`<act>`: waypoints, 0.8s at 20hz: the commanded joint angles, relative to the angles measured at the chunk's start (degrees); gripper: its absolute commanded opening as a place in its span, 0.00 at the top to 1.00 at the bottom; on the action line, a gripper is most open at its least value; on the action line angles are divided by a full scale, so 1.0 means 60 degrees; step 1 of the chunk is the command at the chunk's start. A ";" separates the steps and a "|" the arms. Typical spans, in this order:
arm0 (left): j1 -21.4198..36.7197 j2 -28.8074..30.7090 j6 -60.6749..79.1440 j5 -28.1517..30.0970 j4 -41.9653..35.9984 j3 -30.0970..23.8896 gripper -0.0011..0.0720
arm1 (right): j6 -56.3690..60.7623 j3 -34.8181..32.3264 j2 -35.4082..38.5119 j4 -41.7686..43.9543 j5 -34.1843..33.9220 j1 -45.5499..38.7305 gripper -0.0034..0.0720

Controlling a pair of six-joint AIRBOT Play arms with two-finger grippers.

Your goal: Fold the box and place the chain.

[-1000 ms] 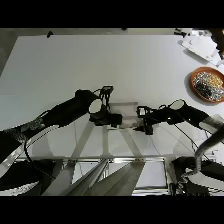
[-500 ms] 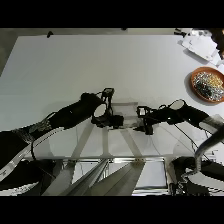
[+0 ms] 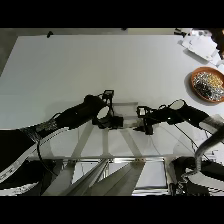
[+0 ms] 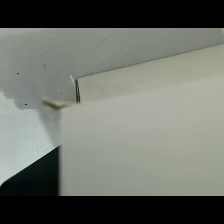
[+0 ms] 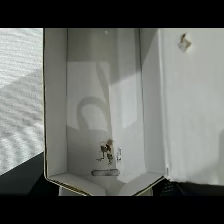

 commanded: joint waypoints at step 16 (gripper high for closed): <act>0.0284 -0.0040 -0.0798 -0.0226 -0.0080 0.0015 0.60 | 0.0004 0.0007 -0.0007 0.0004 0.0000 0.0000 0.42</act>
